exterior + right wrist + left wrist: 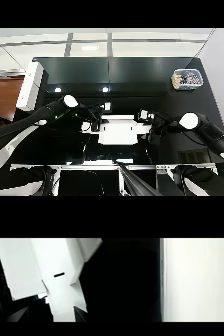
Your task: Fold the box and place the chain.
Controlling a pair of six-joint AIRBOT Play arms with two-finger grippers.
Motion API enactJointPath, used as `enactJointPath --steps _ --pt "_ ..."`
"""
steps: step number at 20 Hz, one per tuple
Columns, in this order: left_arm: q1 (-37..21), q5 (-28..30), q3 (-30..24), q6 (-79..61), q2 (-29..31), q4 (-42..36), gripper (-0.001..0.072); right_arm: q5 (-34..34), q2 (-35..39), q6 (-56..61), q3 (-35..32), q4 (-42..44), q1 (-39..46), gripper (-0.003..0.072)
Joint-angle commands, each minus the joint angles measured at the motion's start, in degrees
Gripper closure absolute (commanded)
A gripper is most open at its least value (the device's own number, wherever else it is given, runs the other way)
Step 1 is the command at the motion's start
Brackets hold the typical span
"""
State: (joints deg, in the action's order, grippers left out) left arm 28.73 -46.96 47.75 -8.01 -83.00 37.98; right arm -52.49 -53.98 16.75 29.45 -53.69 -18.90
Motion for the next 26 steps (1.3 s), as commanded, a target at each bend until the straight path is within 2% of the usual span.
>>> enactJointPath --steps 1,4,5,16,23,26 --pt "1.2 3.1 0.0 2.2 -0.4 2.1 0.0686 3.1 -1.8 -1.9 -1.3 0.3 -3.5 0.0078" --pt "1.0 3.1 0.0 2.4 -0.4 2.1 0.0685 3.7 -3.8 -5.3 -1.3 0.3 -3.7 0.0074" --pt "1.0 3.1 0.0 2.4 -0.4 2.1 0.0685 3.7 -4.2 -5.5 -1.3 0.7 -3.7 -0.0030" --pt "1.0 2.8 0.0 2.4 -0.4 2.1 0.0683 2.4 -6.8 -13.4 -1.3 6.8 -4.5 -0.0028" --pt "1.1 2.8 0.0 2.4 -0.4 2.1 0.0684 11.2 -6.9 -15.5 -1.0 10.7 -8.3 -0.0028" --pt "1.1 2.8 0.0 2.4 -0.4 2.1 0.0684 9.5 -6.4 -15.5 1.2 10.8 -7.6 -0.0028"
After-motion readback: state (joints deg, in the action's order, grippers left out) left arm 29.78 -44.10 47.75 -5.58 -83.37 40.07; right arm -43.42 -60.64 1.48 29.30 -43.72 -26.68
